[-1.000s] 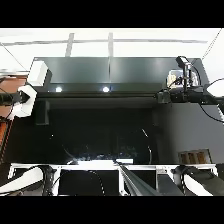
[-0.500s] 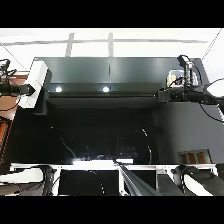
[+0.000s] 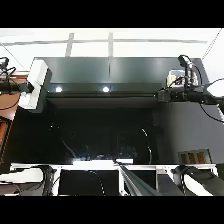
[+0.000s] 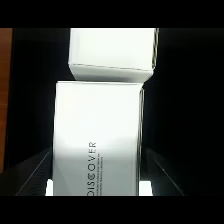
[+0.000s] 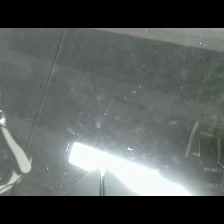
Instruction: Fold the box and place the chain.
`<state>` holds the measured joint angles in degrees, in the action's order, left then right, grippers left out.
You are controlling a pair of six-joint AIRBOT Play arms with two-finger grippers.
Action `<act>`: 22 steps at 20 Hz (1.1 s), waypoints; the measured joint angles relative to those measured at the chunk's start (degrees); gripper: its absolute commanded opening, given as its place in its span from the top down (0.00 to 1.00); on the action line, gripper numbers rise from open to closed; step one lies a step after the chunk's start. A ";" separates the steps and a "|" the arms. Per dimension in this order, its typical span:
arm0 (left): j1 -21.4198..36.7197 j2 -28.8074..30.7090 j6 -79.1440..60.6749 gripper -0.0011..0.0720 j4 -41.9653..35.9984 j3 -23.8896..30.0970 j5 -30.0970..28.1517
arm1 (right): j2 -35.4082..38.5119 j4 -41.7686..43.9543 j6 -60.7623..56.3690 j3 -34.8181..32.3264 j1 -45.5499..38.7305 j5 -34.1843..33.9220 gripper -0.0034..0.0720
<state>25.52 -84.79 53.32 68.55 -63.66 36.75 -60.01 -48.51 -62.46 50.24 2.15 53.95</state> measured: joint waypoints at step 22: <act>-22.21 39.50 11.39 0.95 -1.53 18.88 5.90 | 12.46 -17.51 -0.26 -13.44 0.00 -17.42 0.93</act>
<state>3.31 -45.30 64.71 67.02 -44.77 42.65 -47.55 -66.02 -62.72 36.80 2.15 36.53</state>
